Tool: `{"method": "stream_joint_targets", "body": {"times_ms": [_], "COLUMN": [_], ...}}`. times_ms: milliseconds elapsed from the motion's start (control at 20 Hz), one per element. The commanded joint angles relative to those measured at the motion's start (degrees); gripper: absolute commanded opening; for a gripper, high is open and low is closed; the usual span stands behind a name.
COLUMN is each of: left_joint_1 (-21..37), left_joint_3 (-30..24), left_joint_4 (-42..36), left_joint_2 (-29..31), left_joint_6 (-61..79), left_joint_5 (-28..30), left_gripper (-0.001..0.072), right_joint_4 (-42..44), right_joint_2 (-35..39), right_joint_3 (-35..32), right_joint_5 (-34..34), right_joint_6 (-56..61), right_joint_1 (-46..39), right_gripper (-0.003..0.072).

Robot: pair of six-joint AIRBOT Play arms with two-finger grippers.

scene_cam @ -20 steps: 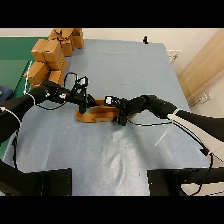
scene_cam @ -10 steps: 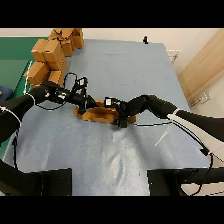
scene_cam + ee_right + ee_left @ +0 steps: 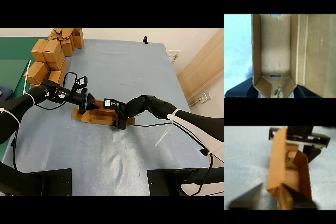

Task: Fold the box.

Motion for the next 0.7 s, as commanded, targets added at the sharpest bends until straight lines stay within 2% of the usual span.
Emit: {"method": "stream_joint_targets", "body": {"times_ms": [0,100,150,250,300,350,400,450,550,650], "left_joint_1": [1.3,3.2,4.4,8.0,10.1,12.1,13.7,14.1,12.3,7.7], "left_joint_3": [1.0,2.7,3.4,4.6,4.8,4.9,4.7,4.1,0.6,-2.4], "left_joint_4": [0.2,0.3,0.5,0.7,0.7,2.1,4.2,5.4,7.4,8.7], "left_joint_2": [1.7,2.9,3.5,4.9,5.7,6.5,7.1,7.8,10.6,12.5], "left_joint_6": [-1.5,-4.3,-5.7,-10.8,-14.9,-16.7,-17.4,-18.9,-20.4,-21.4], "left_joint_5": [0.1,-0.6,-1.5,-4.4,-6.7,-10.7,-15.7,-18.3,-16.3,-13.0], "left_gripper": [0.0644,0.0657,0.0692,0.0691,0.0489,0.0023,0.0008,0.0007,0.0007,0.0007], "right_joint_4": [-0.7,-1.4,-1.4,-1.7,-1.8,-1.8,-1.8,-1.8,-1.7,-1.7], "right_joint_2": [0.0,0.0,0.0,0.0,0.0,0.0,0.0,0.0,0.0,0.0], "right_joint_3": [0.0,0.0,0.0,0.0,0.0,0.0,0.0,0.0,0.0,0.0], "right_joint_5": [0.8,0.8,0.8,0.8,0.9,0.9,0.9,0.9,0.9,0.9], "right_joint_6": [0.5,0.4,0.4,-0.3,-1.0,-1.7,-2.2,-2.1,-2.1,-2.1], "right_joint_1": [-0.1,-0.1,-0.1,-0.1,-0.1,-0.1,-0.1,-0.1,-0.1,-0.1], "right_gripper": [0.0008,0.0008,0.0007,0.0007,0.0007,0.0007,0.0007,0.0007,0.0007,0.0007]}}
